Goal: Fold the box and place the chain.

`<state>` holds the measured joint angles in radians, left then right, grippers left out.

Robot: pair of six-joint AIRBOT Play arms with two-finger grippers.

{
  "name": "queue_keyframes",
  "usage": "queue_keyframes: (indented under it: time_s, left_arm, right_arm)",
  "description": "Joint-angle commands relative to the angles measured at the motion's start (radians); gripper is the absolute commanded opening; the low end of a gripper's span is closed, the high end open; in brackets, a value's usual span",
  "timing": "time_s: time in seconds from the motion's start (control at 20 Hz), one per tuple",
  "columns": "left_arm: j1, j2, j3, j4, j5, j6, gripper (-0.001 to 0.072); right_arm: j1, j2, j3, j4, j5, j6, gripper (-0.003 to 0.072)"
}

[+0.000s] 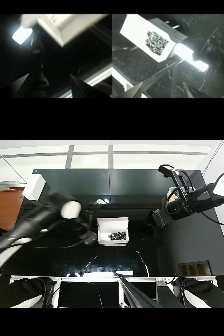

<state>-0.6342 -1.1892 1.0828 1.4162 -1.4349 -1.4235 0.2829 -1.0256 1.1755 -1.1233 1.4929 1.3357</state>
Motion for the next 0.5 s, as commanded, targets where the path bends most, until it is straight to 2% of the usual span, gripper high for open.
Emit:
queue_keyframes:
  time_s: [0.0,0.15,0.2,0.25,0.45]
  left_arm:
    - [0.217,0.213,-0.141,-0.232,-0.004,0.33,0.058]
    - [0.399,0.325,-0.299,-0.325,0.051,0.493,0.058]
    - [0.431,0.333,-0.357,-0.361,0.089,0.594,0.0588]
    - [0.443,0.328,-0.414,-0.397,0.138,0.712,0.072]
    - [0.406,0.264,-0.566,-0.468,0.392,1.227,0.0713]
  right_arm:
    - [0.0,0.001,0.0,-0.028,-0.01,0.011,0.0568]
    - [0.0,0.001,0.0,-0.06,-0.071,0.035,0.057]
    - [0.0,0.0,-0.001,-0.065,-0.094,0.039,0.0641]
    - [0.0,0.0,-0.003,-0.069,-0.106,0.037,0.0702]
    - [0.0,-0.002,-0.007,-0.15,-0.064,0.039,0.0702]
